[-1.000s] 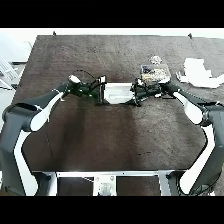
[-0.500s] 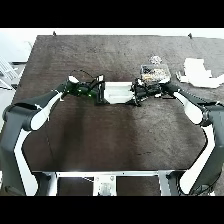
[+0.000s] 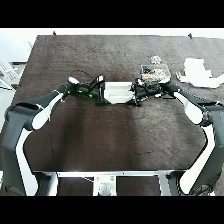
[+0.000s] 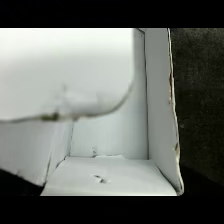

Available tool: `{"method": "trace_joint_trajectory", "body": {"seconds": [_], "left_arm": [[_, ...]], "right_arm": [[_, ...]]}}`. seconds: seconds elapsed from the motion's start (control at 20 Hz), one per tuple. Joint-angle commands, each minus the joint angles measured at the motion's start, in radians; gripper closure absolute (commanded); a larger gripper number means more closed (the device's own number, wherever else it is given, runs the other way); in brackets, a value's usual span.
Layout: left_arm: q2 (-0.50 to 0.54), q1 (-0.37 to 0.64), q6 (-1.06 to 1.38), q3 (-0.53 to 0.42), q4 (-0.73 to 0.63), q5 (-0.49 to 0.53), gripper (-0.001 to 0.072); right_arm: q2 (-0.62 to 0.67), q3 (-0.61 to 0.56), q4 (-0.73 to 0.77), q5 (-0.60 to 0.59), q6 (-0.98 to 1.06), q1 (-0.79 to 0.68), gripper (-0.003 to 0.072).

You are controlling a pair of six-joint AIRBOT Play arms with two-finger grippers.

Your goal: Fold the box and place the chain.

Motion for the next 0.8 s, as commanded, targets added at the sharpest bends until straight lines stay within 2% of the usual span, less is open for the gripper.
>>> {"method": "trace_joint_trajectory", "body": {"seconds": [0.0, 0.15, 0.2, 0.25, 0.35, 0.4, 0.45, 0.75], "left_arm": [[-0.006, 0.000, 0.014, 0.000, -0.010, 0.004, -0.0009], [-0.006, 0.000, 0.024, 0.000, -0.009, 0.009, -0.0001], [-0.006, 0.000, 0.031, 0.000, -0.008, 0.010, 0.0042], [-0.006, 0.000, 0.038, 0.000, -0.008, 0.010, 0.0173], [-0.006, 0.000, 0.039, 0.000, -0.007, 0.010, 0.0183], [-0.007, 0.000, 0.038, 0.000, -0.006, 0.010, 0.0259], [-0.007, 0.000, 0.038, 0.000, -0.001, 0.011, 0.0290], [-0.006, 0.000, 0.038, 0.000, 0.002, 0.023, 0.0290]], "right_arm": [[0.001, 0.000, 0.000, 0.000, 0.000, 0.001, 0.0110], [0.001, 0.000, 0.000, 0.000, 0.000, 0.001, 0.0110], [0.001, 0.000, 0.000, 0.000, 0.000, 0.001, 0.0110], [0.001, 0.000, 0.000, 0.001, 0.000, 0.001, 0.0110], [0.001, 0.000, 0.000, 0.001, 0.000, 0.001, 0.0110], [0.001, 0.000, 0.000, 0.000, 0.000, 0.001, 0.0110], [0.001, 0.000, 0.000, 0.000, 0.000, 0.001, 0.0110], [0.001, 0.000, 0.000, 0.001, 0.000, 0.001, 0.0110]]}}
